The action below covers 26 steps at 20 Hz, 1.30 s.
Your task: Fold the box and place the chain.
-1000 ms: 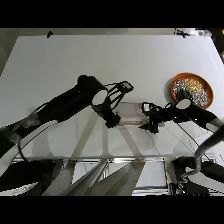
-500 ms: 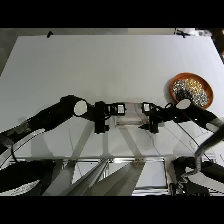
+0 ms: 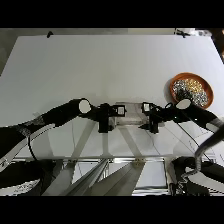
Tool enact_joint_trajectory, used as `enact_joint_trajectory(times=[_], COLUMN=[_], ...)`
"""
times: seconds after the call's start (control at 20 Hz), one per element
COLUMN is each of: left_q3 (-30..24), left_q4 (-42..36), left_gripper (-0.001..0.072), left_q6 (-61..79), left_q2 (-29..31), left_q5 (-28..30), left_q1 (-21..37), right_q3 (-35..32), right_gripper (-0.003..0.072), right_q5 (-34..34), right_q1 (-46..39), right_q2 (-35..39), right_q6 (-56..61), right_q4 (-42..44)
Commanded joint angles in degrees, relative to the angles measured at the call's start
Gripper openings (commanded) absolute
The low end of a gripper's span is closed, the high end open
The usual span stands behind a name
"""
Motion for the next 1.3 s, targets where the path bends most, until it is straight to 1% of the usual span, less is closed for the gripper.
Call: enact_joint_trajectory(times=[0.0,0.2,0.35,0.6,0.95,1.15,1.2,1.25], left_q3=[-0.04,-0.04,-0.04,-0.04,-0.15,-0.15,-0.15,-0.15], left_q4=[-1.90,-4.55,-8.72,-13.49,-14.14,-14.45,-14.93,-15.34], left_gripper=[0.0719,0.0719,0.0719,0.0719,0.0704,0.0691,0.0659,0.0536], left_q6=[1.22,6.51,9.66,13.75,13.70,13.62,13.57,13.57], left_q2=[-0.37,-0.37,-0.37,-0.39,-0.68,-2.56,-2.91,-3.08], left_q5=[0.22,-2.45,-2.45,-2.43,-2.69,-4.13,-4.13,-4.24], left_q1=[0.79,1.22,2.05,2.38,0.94,-0.24,-0.52,-0.72], right_q3=[0.00,0.00,0.00,0.00,0.00,0.00,0.00,0.00], right_gripper=[0.0414,0.0414,0.0414,0.0414,0.0414,0.0414,0.0414,0.0414], right_q5=[0.02,0.02,0.02,0.02,0.02,0.00,0.02,0.02], right_q1=[0.02,0.02,0.02,0.02,0.02,0.02,0.02,0.02], right_q2=[0.04,0.04,0.04,0.04,0.04,0.04,0.04,0.04], right_q6=[0.02,0.00,0.00,0.02,0.02,0.00,0.00,0.02], right_q4=[0.00,0.00,0.00,0.00,0.00,0.00,0.00,0.00])
